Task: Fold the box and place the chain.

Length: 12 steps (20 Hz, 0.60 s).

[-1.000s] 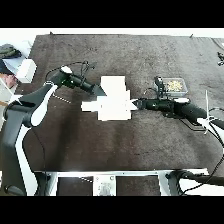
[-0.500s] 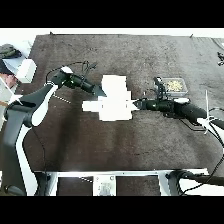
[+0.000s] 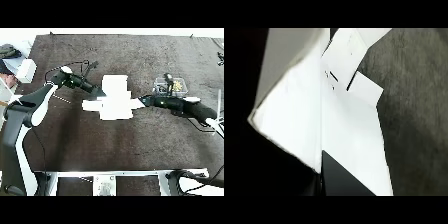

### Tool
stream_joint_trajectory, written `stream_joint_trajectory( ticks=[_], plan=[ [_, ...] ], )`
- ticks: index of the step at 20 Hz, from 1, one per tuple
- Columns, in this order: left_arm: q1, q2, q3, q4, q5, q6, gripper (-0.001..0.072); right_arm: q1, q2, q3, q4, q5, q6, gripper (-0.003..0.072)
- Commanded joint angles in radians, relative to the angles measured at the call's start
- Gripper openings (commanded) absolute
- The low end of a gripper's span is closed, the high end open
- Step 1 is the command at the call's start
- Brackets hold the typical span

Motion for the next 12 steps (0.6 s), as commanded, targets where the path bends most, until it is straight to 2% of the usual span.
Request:
stream_joint_trajectory(
  ticks=[1,5,8,10,12],
  plan=[
    [0.0,0.008,0.0,-0.001,-0.015,0.236,0.0011,-0.102,0.06,0.0,-0.003,0.013,-0.003,0.0389],
    [0.0,0.024,-0.002,-0.002,-0.01,0.444,0.0006,-0.13,0.08,0.0,-0.013,0.016,-0.003,0.0389],
    [0.006,0.028,-0.008,0.003,-0.011,0.48,0.0006,-0.129,0.08,0.0,-0.018,0.016,-0.003,0.0389],
    [0.028,0.042,-0.059,-0.019,-0.01,0.55,0.0006,-0.129,0.08,0.0,-0.018,0.021,-0.003,0.0389],
    [0.042,0.066,-0.122,-0.035,0.033,0.613,0.0006,-0.129,0.08,0.0,-0.018,0.033,-0.003,0.0389]
  ],
)
